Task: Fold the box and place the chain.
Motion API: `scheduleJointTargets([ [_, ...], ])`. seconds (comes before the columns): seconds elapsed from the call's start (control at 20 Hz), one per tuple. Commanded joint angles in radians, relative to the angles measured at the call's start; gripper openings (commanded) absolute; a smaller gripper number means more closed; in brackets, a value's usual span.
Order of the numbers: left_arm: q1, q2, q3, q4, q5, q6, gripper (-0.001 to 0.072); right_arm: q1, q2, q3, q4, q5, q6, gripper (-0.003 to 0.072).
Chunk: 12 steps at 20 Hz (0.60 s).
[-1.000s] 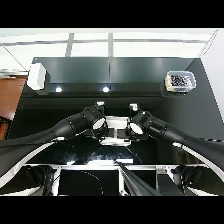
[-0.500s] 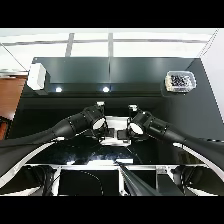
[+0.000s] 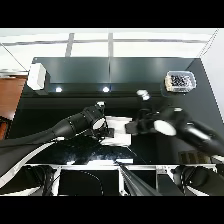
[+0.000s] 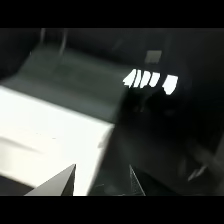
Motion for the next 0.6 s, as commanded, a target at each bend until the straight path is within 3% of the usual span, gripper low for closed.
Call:
scheduleJointTargets([
  [0.0, 0.009, 0.001, 0.000, -0.005, 0.000, 0.001, 0.0029, -0.111, 0.167, 0.000, -0.314, 0.109, -0.076, 0.0392],
  [0.05, 0.010, 0.001, 0.000, -0.005, 0.000, 0.001, 0.0029, -0.168, 0.169, 0.000, -0.423, 0.150, -0.108, 0.0392],
  [0.15, 0.010, 0.001, 0.000, -0.004, 0.002, 0.001, 0.0029, -0.316, 0.158, -0.016, -0.507, 0.108, -0.162, 0.0392],
  [0.4, 0.010, 0.001, 0.000, -0.003, 0.006, 0.001, 0.0029, -0.705, 0.051, -0.031, -0.440, -0.202, -0.184, 0.0401],
  [0.45, 0.010, 0.001, 0.000, -0.003, 0.010, 0.001, 0.0029, -0.737, 0.015, -0.025, -0.390, -0.256, -0.236, 0.0605],
  [0.55, 0.010, 0.001, 0.000, -0.004, 0.011, 0.001, 0.0029, -0.769, -0.075, 0.017, -0.302, -0.329, -0.345, 0.0627],
])
